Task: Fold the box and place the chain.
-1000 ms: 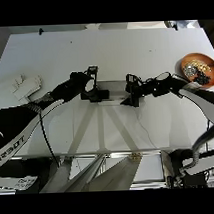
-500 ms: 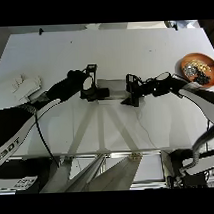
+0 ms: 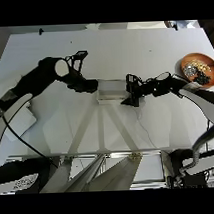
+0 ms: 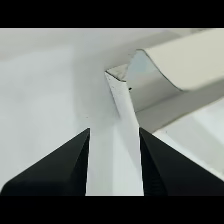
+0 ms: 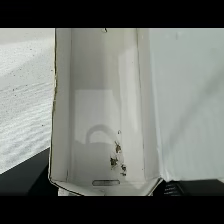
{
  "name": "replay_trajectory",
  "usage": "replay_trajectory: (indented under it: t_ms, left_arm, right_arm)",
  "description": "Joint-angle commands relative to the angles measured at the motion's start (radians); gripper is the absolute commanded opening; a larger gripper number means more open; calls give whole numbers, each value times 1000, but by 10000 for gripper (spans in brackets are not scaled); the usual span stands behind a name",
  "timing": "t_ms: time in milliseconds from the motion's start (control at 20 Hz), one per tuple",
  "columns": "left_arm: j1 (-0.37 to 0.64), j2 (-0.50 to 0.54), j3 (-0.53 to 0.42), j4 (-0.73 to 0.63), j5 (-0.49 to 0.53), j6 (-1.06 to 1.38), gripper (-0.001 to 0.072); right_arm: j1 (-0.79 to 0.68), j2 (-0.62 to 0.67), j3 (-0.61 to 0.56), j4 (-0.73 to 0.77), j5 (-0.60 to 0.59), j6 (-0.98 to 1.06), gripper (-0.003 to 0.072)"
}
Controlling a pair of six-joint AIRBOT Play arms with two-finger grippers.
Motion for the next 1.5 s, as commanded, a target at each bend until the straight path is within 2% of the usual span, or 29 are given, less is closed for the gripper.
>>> replay_trajectory:
  t_ms: [0,100,200,250,300,400,600,700,1100,1450]
  left_arm:
    - [81,72,-64,-223,22,623,360]
    - [128,86,-142,-359,-1,965,385]
    - [166,79,-216,-444,-3,1239,521]
    - [182,70,-243,-458,2,1372,572]
    - [198,54,-262,-461,5,1506,583]
    - [225,-2,-272,-480,-1,1680,699]
    - [271,-164,-271,-627,-21,1925,699]
    - [272,-211,-271,-702,-23,2019,700]
    - [283,-213,-267,-843,-47,2173,699]
    - [275,-214,-267,-851,-48,2177,699]
  right_arm:
    - [-1,-1,0,0,0,0,503]
    - [0,-1,0,0,0,0,503]
    - [0,-1,0,0,0,0,503]
    - [0,-1,0,0,0,0,503]
    - [0,-1,0,0,0,0,503]
    - [0,0,0,0,0,0,503]
    - [0,0,0,0,0,0,503]
    - [0,0,0,0,0,0,503]
    - [0,-1,0,0,0,0,503]
    - [0,0,0,0,0,0,503]
